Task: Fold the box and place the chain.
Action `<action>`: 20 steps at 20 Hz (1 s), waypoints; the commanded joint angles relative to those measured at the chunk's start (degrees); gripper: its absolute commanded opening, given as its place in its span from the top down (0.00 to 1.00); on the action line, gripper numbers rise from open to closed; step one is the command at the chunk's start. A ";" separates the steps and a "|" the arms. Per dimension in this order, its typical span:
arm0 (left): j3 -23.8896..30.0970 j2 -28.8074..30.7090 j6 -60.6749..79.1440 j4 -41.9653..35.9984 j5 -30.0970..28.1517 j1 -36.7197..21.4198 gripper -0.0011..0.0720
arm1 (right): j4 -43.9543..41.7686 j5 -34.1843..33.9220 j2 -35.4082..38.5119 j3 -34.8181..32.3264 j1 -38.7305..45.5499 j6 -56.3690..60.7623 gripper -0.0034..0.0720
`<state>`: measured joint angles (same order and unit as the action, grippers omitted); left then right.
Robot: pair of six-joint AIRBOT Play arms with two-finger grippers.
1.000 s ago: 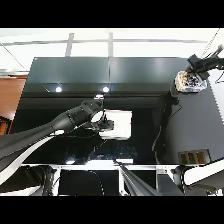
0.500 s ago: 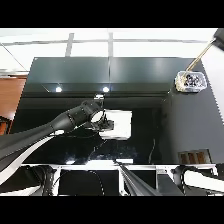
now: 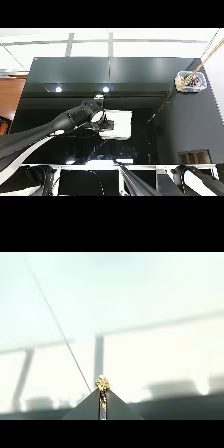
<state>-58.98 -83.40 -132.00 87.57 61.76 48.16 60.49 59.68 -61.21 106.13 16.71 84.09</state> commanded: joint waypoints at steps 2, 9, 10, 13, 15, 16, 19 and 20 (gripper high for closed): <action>-0.04 -0.02 0.00 0.00 0.00 0.02 0.94 | -8.59 2.56 1.77 5.51 -0.04 -2.56 0.94; -0.04 -0.02 0.00 0.00 0.00 0.02 0.94 | -21.57 8.07 3.30 5.70 -0.04 -5.95 0.94; -0.04 -0.02 0.00 0.00 0.00 0.02 0.94 | -22.32 9.05 3.34 5.70 -0.07 -5.95 0.94; -0.04 -0.02 0.02 0.00 0.00 0.00 0.94 | -24.68 11.98 3.32 5.70 -1.07 -6.73 0.94; -0.04 -0.02 0.00 0.00 0.00 0.00 0.94 | -24.46 15.56 3.32 5.25 -2.67 -6.71 0.94; -0.04 -0.02 0.00 0.00 0.00 0.02 0.94 | -24.46 16.41 3.32 5.11 -3.50 -6.73 0.94; -0.04 -0.02 0.00 0.00 0.00 0.02 0.94 | -24.33 18.49 3.30 5.11 -6.45 -6.78 0.94; -0.04 -0.02 0.02 0.00 0.00 0.02 0.94 | -23.41 19.41 3.30 5.09 -7.30 -6.75 0.94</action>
